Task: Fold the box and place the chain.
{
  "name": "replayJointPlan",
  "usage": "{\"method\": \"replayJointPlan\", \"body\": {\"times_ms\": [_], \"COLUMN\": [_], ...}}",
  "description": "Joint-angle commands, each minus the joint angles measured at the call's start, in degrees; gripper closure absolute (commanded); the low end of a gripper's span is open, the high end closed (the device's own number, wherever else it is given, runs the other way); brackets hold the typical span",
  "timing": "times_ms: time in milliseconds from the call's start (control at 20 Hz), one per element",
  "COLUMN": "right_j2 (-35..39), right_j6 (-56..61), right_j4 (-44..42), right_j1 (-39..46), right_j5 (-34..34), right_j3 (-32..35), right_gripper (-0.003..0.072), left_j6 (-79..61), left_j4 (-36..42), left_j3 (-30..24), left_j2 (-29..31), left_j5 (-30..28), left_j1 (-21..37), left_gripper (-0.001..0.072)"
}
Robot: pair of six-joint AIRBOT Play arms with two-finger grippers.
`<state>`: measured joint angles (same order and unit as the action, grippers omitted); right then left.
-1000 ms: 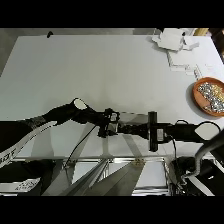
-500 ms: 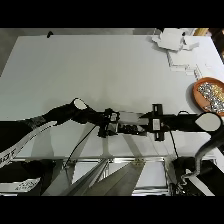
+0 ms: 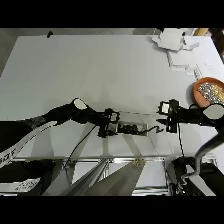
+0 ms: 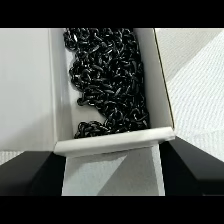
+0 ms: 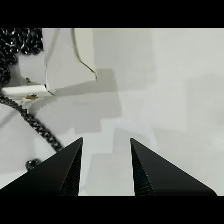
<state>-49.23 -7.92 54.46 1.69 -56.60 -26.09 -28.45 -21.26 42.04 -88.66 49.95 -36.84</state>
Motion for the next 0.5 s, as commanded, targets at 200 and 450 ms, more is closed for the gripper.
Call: {"method": "replayJointPlan", "body": {"times_ms": [200,450], "right_j2": [-5.49,-5.46], "right_j6": [-2.05,-5.38], "right_j4": [1.29,1.25], "right_j1": [-1.27,-1.27], "right_j5": [0.7,0.74], "right_j3": [0.22,3.58], "right_gripper": [0.0351,0.0351], "left_j6": [-0.02,-0.02], "left_j4": [0.0,0.0], "left_j3": [0.04,0.04], "left_j2": [0.04,0.04], "left_j5": [0.0,0.0], "left_j1": [0.04,0.04], "left_gripper": [0.0437,0.0437]}}
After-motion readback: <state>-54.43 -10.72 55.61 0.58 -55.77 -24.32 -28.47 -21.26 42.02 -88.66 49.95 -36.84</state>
